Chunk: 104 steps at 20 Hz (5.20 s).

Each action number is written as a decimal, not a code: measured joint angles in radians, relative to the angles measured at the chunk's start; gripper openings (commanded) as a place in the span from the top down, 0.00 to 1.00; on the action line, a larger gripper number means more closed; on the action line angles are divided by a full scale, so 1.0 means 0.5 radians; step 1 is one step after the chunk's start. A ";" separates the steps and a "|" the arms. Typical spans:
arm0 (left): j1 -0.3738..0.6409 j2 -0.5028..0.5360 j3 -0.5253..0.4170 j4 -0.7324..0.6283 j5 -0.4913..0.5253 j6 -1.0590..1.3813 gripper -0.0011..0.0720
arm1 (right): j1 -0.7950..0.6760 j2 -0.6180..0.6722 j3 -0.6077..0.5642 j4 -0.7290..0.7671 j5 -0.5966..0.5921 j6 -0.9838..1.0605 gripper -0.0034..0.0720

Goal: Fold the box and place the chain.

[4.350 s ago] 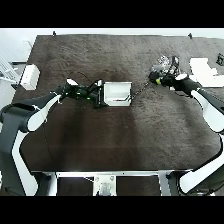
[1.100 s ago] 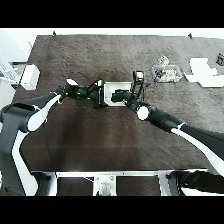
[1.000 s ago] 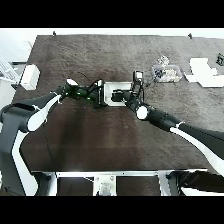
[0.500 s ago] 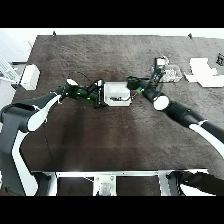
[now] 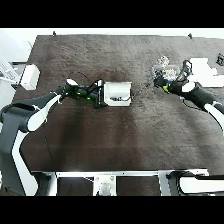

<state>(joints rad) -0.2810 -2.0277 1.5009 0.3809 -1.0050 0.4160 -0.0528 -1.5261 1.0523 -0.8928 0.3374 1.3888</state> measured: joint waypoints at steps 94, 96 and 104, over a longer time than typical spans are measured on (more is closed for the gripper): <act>0.000 0.000 0.000 -0.001 0.003 0.005 0.51 | 1.173 0.699 1.030 -0.730 -0.357 -0.112 0.95; 0.000 0.000 0.000 -0.001 0.003 0.005 0.51 | 1.173 0.698 1.042 -0.731 -0.380 -0.121 0.95; 0.000 0.000 0.000 -0.001 0.002 0.005 0.51 | 1.173 0.685 1.054 -0.735 -0.408 -0.169 0.95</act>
<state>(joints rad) -0.2810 -2.0277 1.5009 0.3805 -1.0039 0.4187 0.5335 -1.1835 1.5791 -1.2606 0.1333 1.3045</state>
